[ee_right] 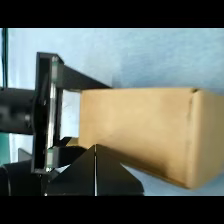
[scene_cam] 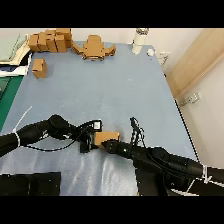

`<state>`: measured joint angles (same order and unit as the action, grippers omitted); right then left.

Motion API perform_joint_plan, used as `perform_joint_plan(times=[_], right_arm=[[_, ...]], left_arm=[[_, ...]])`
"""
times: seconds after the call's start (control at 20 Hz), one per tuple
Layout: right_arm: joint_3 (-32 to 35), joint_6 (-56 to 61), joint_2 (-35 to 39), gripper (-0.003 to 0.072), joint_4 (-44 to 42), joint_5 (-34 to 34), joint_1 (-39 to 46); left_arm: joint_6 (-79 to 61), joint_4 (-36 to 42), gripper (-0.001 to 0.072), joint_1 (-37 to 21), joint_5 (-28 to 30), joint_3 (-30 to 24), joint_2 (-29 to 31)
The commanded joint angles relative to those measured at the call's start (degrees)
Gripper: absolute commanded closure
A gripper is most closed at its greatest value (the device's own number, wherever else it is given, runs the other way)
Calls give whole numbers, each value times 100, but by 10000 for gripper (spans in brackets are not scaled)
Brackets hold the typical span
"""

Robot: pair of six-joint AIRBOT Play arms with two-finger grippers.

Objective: Fold the box.

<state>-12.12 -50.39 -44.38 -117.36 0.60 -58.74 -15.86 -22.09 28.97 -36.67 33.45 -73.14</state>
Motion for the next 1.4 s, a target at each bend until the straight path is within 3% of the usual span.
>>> perform_joint_plan(times=[0.0, 1.35], right_arm=[[-199, -2, 42, 684, 66, 72, 2], [-234, 2, -531, 684, 98, -118, -197]], left_arm=[[-33, -20, 190, -2, 15, 2, 2], [-33, -20, 190, -2, 15, 2, 2]])
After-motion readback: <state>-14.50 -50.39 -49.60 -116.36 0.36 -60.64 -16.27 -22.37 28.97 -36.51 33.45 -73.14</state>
